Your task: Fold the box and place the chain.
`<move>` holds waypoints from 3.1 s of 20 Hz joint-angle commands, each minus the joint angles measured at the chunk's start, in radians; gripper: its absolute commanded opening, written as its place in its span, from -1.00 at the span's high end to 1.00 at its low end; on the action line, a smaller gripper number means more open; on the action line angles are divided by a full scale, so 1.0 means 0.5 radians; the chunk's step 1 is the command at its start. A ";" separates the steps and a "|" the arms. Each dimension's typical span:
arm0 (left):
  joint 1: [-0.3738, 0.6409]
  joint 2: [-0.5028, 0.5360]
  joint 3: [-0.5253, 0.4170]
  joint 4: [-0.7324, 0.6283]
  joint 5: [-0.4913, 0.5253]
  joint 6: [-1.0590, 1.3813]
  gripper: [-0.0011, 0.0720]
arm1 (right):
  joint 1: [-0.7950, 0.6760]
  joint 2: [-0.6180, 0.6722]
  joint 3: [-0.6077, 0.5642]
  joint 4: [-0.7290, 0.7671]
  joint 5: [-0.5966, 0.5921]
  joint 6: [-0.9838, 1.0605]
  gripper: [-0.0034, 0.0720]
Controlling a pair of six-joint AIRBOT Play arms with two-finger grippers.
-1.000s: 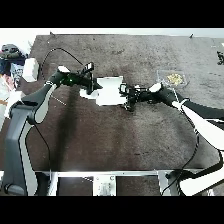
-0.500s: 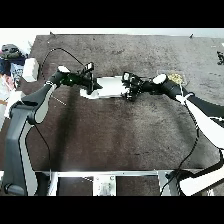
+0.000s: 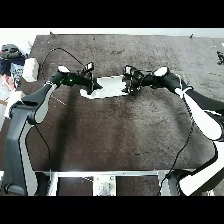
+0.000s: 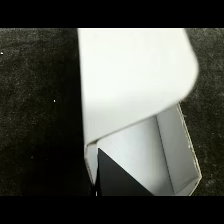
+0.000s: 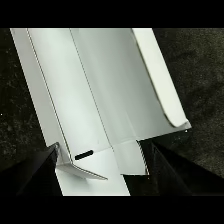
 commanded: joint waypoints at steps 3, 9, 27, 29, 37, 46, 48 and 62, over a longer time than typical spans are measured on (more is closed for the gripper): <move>-0.001 -0.001 -0.001 0.001 -0.001 0.001 0.94 | -0.070 -0.163 0.230 -0.005 0.323 0.024 -0.84; -0.001 -0.002 -0.001 0.001 -0.002 0.001 0.93 | -0.073 -0.359 0.471 -0.004 0.494 0.023 -0.84; -0.001 -0.002 -0.001 0.001 -0.002 0.001 0.93 | -0.069 -0.536 0.488 0.146 0.702 0.069 -0.84; -0.001 -0.002 -0.001 0.001 -0.002 0.001 0.94 | -0.066 -0.546 0.488 0.148 0.700 0.067 -0.84; -0.001 -0.001 -0.001 0.001 -0.002 0.001 0.93 | -0.049 -0.568 0.488 0.159 0.700 0.037 -0.84; -0.001 -0.002 -0.001 0.001 -0.002 0.001 0.94 | -0.049 -0.568 0.488 0.115 0.678 0.029 -0.84; -0.001 -0.001 -0.001 0.001 -0.001 0.001 0.93 | -0.049 -0.577 0.488 0.115 0.678 0.031 -0.84; -0.001 -0.001 -0.001 0.001 -0.001 0.001 0.93 | -0.058 -0.596 0.488 0.131 0.636 0.030 -0.26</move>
